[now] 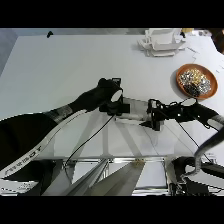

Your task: Fold the box and place the chain.

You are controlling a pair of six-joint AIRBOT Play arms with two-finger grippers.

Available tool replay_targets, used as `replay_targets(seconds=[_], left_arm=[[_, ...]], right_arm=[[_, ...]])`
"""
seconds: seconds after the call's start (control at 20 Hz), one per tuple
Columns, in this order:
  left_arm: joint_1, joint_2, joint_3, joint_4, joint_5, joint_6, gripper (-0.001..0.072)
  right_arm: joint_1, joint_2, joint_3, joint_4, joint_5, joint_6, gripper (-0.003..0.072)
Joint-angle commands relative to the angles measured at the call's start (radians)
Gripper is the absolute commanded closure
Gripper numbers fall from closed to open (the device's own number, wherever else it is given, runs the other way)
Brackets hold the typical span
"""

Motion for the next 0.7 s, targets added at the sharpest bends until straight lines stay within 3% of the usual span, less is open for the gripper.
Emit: replay_targets(seconds=[0.0,0.05,0.1,0.15,0.2,0.4,0.45,0.5,0.55,0.65], left_arm=[[0.046,0.076,0.001,-0.130,-0.069,0.297,0.0552],[0.059,0.094,0.001,-0.169,-0.085,0.367,0.0528],[0.069,0.110,0.001,-0.200,-0.088,0.421,0.0402],[0.079,0.121,0.001,-0.224,-0.089,0.459,0.0232],[0.085,0.133,0.001,-0.236,-0.095,0.504,0.0134],[0.136,0.191,-0.006,-0.267,-0.216,0.928,0.0125],[0.159,0.212,-0.027,-0.314,-0.241,1.134,0.0060],[0.185,0.245,-0.076,-0.369,-0.256,1.368,0.0015],[0.211,0.280,-0.142,-0.423,-0.232,1.574,0.0014],[0.272,0.351,-0.324,-0.528,-0.109,2.028,0.0014]], right_arm=[[0.000,0.000,0.000,-0.002,-0.006,0.000,0.0290],[0.000,0.000,0.000,-0.002,-0.006,0.000,0.0290],[0.000,0.000,0.000,-0.002,-0.006,0.000,0.0290],[0.000,0.000,0.000,-0.002,-0.006,0.000,0.0290],[0.000,0.000,0.000,-0.002,-0.006,0.000,0.0290],[0.000,0.000,0.000,-0.002,-0.006,0.000,0.0290],[0.000,0.000,0.000,-0.002,-0.006,0.000,0.0290],[0.000,0.000,0.000,-0.002,-0.006,0.000,0.0290],[0.000,0.000,0.000,-0.002,-0.006,0.000,0.0290],[0.000,0.000,0.000,-0.002,-0.006,0.000,0.0290]])
